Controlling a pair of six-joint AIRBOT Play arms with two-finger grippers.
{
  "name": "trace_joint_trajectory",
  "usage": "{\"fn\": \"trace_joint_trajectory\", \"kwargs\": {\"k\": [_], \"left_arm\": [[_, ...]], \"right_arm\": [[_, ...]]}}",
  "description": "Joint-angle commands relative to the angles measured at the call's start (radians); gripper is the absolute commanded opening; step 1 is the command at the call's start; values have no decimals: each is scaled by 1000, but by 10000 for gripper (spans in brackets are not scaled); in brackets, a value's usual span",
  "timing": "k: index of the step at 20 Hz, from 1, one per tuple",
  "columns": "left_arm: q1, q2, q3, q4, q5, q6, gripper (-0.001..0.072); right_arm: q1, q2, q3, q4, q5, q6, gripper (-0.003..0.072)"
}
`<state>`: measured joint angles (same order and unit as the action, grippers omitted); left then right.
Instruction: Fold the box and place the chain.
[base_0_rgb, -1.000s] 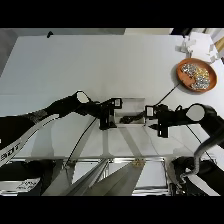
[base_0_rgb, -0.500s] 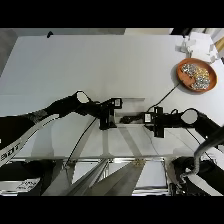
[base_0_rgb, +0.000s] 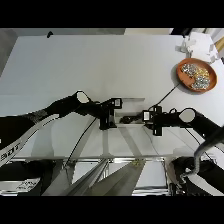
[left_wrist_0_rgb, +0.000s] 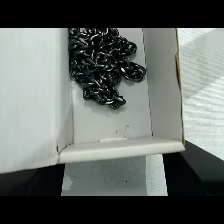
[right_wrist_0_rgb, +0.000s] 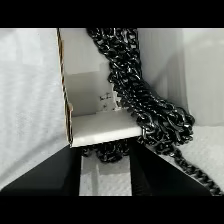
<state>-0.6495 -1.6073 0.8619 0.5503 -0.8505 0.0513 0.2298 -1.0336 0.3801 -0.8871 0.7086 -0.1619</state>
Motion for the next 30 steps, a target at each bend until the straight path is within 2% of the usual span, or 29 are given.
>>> {"fn": "trace_joint_trajectory", "kwargs": {"k": [1,3,4,11,16,19,23,24,26,30], "left_arm": [[0,1,1,0,24,0,203],[0,1,1,0,24,0,203],[0,1,0,0,24,0,203],[0,1,1,0,24,0,203],[0,1,0,0,24,0,203],[0,1,0,0,24,0,203],[0,1,1,0,24,0,203],[0,1,0,0,24,0,203],[0,1,0,0,24,0,203],[0,1,0,0,24,0,203]], "right_arm": [[0,-10,0,0,11,0,184],[0,-9,0,-4,17,0,47],[0,-3,0,-10,17,3,30],[0,151,0,-135,14,126,12],[0,339,2,-161,8,292,12],[0,456,2,-31,9,396,12],[2,499,2,388,20,426,12],[9,499,2,455,19,421,12],[36,499,2,502,19,415,12],[82,452,2,500,5,415,12]]}}
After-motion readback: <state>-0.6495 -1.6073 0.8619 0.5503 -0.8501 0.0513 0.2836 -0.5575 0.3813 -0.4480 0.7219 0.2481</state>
